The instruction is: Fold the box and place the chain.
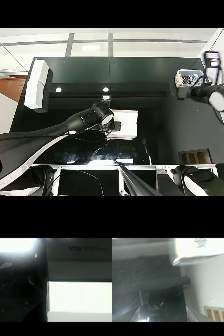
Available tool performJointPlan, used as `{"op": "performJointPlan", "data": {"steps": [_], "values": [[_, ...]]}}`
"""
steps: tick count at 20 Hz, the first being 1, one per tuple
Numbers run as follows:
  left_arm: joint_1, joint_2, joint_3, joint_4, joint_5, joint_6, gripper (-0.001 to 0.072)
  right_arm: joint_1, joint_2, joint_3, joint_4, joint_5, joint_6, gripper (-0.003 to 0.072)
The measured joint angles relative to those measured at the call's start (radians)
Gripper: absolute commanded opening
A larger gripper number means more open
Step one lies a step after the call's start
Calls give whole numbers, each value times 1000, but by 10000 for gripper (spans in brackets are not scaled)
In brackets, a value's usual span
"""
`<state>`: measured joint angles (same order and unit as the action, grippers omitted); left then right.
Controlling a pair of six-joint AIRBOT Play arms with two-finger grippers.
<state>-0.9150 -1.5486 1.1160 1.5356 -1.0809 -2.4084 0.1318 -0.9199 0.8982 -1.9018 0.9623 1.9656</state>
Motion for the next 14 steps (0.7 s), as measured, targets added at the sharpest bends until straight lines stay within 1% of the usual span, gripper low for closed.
{"op": "performJointPlan", "data": {"steps": [2, 4, 6, 9, 10, 11, 12, 14], "values": [[0, 0, 0, 0, 0, 0, 28, -140, -77, 35, 33, -83, -23, 720], [0, 0, 0, 0, 0, 0, 28, -257, -180, 105, 94, -128, -53, 720], [0, -3, 0, 0, 0, 0, 28, -336, -297, 200, 150, -136, -82, 720], [0, -8, 0, 0, 0, 0, 28, -396, -480, 375, 195, -100, -107, 720], [0, -8, 0, 0, 0, 0, 29, -407, -540, 436, 201, -84, -112, 693], [0, -9, 0, 0, 0, 0, 28, -414, -592, 490, 207, -63, -115, 613], [0, -10, 0, 0, 0, 0, 28, -419, -641, 541, 212, -45, -117, 591], [0, -11, 0, 0, 0, -1, 28, -427, -729, 631, 220, -11, -119, 587]]}}
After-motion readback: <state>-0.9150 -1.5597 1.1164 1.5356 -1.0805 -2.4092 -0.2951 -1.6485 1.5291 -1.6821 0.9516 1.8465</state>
